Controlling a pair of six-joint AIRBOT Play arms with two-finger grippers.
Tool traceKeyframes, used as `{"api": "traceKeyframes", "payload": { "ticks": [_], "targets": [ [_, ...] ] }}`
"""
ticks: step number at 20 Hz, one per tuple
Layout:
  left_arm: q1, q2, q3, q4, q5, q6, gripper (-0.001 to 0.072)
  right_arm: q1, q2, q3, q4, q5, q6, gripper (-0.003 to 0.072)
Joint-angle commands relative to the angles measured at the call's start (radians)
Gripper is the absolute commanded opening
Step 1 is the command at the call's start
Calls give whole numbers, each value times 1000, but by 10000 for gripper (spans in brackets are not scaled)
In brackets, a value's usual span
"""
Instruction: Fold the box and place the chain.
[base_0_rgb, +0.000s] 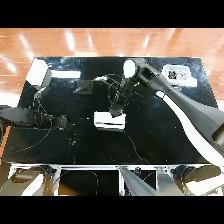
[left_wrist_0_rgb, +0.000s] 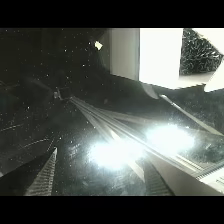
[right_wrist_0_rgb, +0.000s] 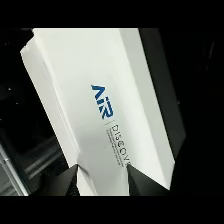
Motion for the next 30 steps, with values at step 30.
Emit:
{"api": "traceKeyframes", "payload": {
  "ticks": [30],
  "targets": [
    [0, -1, 0, 4, -19, 0, 611, 71, 30, -26, -172, -59, -385, 429]
  ]
}}
